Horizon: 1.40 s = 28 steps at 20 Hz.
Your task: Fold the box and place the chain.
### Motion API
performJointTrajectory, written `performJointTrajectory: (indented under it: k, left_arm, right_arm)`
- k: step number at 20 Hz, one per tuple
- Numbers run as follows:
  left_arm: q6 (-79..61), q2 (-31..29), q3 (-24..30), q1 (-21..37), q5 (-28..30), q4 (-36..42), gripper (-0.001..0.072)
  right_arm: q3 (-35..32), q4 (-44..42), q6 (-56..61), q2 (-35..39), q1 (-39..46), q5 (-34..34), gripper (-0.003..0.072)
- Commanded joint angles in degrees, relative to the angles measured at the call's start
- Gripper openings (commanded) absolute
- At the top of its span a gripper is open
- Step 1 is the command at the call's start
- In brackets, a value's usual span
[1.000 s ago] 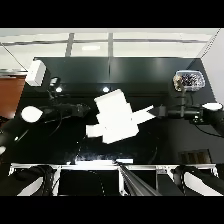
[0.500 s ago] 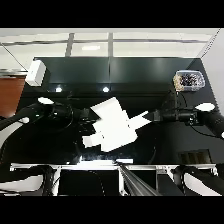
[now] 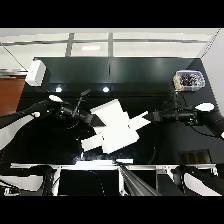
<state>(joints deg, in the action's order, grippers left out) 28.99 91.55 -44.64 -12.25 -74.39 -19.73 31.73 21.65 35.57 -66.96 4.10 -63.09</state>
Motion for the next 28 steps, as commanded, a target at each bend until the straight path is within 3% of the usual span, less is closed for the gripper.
performJointTrajectory:
  k: [1,4,5,8,11,12,13,14,17,21,24,28]
  left_arm:
    - [-4.17,0.39,-0.72,-0.13,-1.33,-1.05,0.0459]
    - [-4.31,0.39,-0.72,-0.39,-1.31,-1.14,0.0435]
    - [-4.59,0.39,-0.72,-0.46,-1.27,-1.62,0.0293]
    - [-5.27,0.39,-0.72,-0.55,-1.44,-2.93,0.0027]
    - [-5.81,0.39,-0.81,-0.55,-1.29,-2.99,0.0026]
    - [-6.19,0.33,-0.96,-0.55,-1.27,-3.19,0.0025]
    - [-6.51,0.17,-1.16,-0.55,-1.25,-3.41,0.0025]
    - [-6.54,-0.07,-1.53,-0.55,-1.18,-3.91,0.0024]
    - [-6.82,-3.43,-2.21,-2.32,1.29,-7.54,0.0018]
    - [-11.08,-13.68,-1.84,-10.21,11.54,-14.34,0.0021]
    - [-27.3,-16.83,-1.99,-13.29,19.65,-14.34,0.0024]
    - [-32.68,-14.34,-1.95,-15.45,22.03,-14.36,0.0023]
  right_arm:
    - [-0.04,0.04,0.04,0.04,-0.04,-0.07,0.0015]
    - [-0.04,0.04,0.04,0.04,-0.04,-0.04,0.0015]
    - [-0.04,0.04,0.04,0.04,-0.04,-0.02,0.0015]
    - [-0.04,0.07,0.04,0.04,-0.04,-0.07,0.0015]
    - [0.0,0.31,0.07,0.04,-0.02,-0.07,0.0021]
    - [0.39,1.6,0.26,0.04,0.15,-0.22,0.0268]
    - [1.38,4.2,1.75,0.04,0.57,-0.68,0.0621]
    - [3.17,7.69,2.95,0.04,1.22,-1.77,0.0715]
    - [11.45,19.98,5.01,0.04,3.65,-7.74,0.0713]
    - [21.0,36.5,8.15,0.09,4.35,-13.33,0.0713]
    - [21.18,36.92,8.13,0.15,4.24,-6.08,0.0713]
    - [21.18,35.47,8.15,0.15,4.24,2.4,0.0713]
